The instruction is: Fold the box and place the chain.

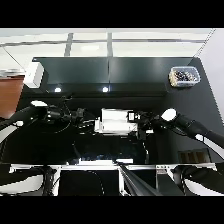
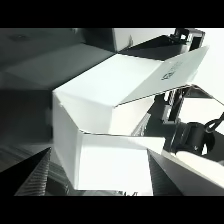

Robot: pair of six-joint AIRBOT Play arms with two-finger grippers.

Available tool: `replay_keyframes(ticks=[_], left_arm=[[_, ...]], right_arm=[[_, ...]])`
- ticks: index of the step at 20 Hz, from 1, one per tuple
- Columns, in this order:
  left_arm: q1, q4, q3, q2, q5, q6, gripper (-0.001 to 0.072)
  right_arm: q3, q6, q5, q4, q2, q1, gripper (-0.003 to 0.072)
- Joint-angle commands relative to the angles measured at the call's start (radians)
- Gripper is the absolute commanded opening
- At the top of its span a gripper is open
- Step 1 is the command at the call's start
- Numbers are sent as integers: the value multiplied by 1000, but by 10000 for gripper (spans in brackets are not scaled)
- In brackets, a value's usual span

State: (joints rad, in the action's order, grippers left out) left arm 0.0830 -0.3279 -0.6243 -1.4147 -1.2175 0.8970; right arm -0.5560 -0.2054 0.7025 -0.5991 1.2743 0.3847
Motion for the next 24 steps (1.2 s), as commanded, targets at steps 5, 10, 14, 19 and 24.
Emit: replay_keyframes(ticks=[5,10,14,19,24], left_arm=[[72,4,-12,0,-22,-8,534],[118,-48,-56,0,-19,38,534],[185,-209,-138,0,11,185,534],[253,-349,-237,3,67,400,534],[334,-405,-269,5,125,539,534]], right_arm=[[0,0,1,0,1,0,60],[0,0,0,0,1,0,60],[0,0,0,0,1,0,60],[0,0,0,0,1,0,60],[0,0,0,0,1,0,60]])
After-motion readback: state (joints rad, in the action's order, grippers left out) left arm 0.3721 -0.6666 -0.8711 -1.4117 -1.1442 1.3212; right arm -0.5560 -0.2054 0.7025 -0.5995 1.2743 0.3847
